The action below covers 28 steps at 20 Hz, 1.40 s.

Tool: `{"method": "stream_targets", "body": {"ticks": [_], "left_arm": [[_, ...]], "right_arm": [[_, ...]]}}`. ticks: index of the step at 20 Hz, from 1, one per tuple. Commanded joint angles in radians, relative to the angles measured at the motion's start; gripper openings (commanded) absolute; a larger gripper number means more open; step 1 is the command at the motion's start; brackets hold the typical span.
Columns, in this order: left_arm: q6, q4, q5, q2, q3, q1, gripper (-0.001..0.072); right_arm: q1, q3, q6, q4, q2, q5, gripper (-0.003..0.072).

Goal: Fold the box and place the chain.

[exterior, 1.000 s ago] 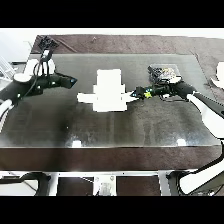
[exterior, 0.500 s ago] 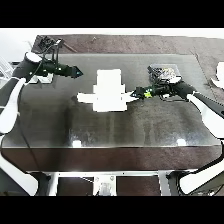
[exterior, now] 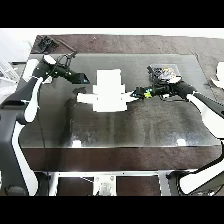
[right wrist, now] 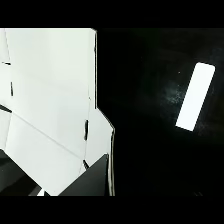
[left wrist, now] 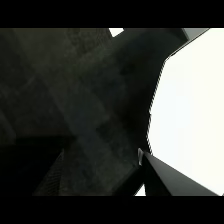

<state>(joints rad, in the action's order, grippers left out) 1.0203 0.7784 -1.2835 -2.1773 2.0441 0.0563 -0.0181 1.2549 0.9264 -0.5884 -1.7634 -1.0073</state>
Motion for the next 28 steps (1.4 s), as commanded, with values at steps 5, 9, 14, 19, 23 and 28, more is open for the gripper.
{"method": "stream_targets", "body": {"ticks": [5, 9, 14, 19, 23, 28], "left_arm": [[-0.009, -0.087, -0.048, -0.025, 0.024, 0.026, 0.0532], [-0.06, -0.097, -0.043, -0.026, 0.024, 0.068, 0.0533], [-0.079, -0.107, -0.008, -0.033, 0.023, 0.087, 0.0533], [-0.079, -0.142, -0.019, -0.064, 0.023, 0.087, 0.0533], [-0.111, -0.212, -0.047, -0.089, 0.023, 0.087, 0.0533], [-0.104, -0.221, -0.049, -0.109, 0.023, 0.087, 0.053]], "right_arm": [[-0.001, 0.001, -0.015, 0.0, 0.0, 0.0, 0.0015], [-0.001, 0.001, -0.015, 0.0, 0.0, 0.0, 0.0015], [0.001, 0.001, -0.022, 0.0, 0.0, 0.0, 0.0016], [0.001, 0.001, -0.022, 0.0, 0.0, 0.0, 0.0016], [0.001, 0.001, -0.023, 0.0, 0.0, 0.0, 0.0016], [0.001, 0.001, -0.041, -0.001, 0.0, 0.0, 0.0016]]}}
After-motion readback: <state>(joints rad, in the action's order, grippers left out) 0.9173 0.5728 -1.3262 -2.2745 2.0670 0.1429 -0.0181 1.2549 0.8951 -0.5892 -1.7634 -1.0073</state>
